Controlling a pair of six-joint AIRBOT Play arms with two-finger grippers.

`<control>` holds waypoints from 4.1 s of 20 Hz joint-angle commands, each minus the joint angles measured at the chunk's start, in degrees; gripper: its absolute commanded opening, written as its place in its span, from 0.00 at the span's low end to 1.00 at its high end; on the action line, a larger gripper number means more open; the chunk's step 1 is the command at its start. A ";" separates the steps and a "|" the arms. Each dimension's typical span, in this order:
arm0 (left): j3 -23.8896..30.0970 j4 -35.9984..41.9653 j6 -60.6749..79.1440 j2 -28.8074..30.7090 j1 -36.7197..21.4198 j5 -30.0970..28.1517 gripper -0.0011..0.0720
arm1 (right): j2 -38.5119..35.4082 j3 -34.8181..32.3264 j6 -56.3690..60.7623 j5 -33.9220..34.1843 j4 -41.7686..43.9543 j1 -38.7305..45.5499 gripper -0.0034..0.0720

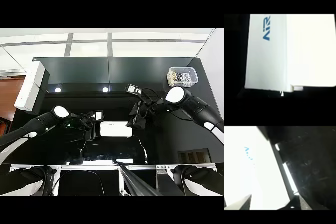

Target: Fold the box and place the chain.

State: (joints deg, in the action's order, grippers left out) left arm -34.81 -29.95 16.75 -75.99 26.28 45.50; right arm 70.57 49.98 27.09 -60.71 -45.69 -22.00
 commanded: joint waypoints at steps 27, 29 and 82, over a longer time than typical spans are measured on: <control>-0.02 0.02 -0.02 -0.02 0.09 0.22 0.69 | 0.00 0.17 -4.98 -1.57 -3.63 -5.88 0.39; -0.02 0.02 -0.02 -0.02 0.09 0.22 0.69 | 0.00 0.17 -4.83 -0.92 -4.96 -6.32 0.46; -1.38 -9.20 -12.98 7.91 -0.02 5.99 1.00 | -22.53 3.30 35.15 -23.34 -11.78 20.61 0.07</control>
State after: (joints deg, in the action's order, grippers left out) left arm -35.46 -33.10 11.25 -71.83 26.28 47.22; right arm 55.11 52.18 58.76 -77.38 -48.62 -8.86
